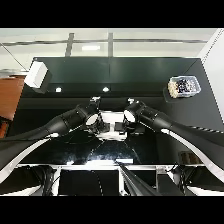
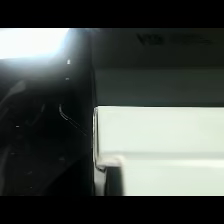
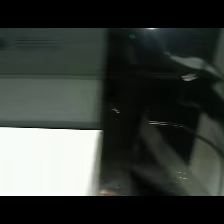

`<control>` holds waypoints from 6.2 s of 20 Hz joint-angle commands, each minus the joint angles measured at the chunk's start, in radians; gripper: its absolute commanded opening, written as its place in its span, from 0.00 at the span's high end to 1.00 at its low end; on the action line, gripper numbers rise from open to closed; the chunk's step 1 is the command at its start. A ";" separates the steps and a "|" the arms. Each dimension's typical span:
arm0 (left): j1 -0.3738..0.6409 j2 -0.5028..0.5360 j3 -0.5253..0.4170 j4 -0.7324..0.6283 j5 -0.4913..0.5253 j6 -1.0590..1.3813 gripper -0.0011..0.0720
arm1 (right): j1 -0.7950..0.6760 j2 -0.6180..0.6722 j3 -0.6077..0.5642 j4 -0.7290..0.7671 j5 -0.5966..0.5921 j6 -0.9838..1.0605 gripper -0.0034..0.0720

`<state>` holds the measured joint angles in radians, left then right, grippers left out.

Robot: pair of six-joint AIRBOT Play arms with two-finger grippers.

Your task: Fold the box and place the chain.

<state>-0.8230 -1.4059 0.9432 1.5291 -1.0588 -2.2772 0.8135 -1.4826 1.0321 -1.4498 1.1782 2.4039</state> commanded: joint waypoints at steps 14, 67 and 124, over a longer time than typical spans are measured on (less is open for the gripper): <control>0.001 -0.001 0.000 -0.001 -0.002 0.000 0.95 | -0.134 0.269 0.055 -0.009 0.120 -0.387 0.38; 0.001 -0.001 0.000 0.003 0.002 -0.001 0.95 | -0.993 0.346 0.474 0.116 0.126 -0.991 0.93; -0.014 -0.019 0.000 -0.023 0.033 -0.095 0.95 | -0.446 0.459 0.041 0.185 0.146 -0.925 0.02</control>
<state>-0.8303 -1.4147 0.9440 1.5097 -1.0473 -2.3524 0.3916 -1.0359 1.0733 -1.2171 1.3354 1.4700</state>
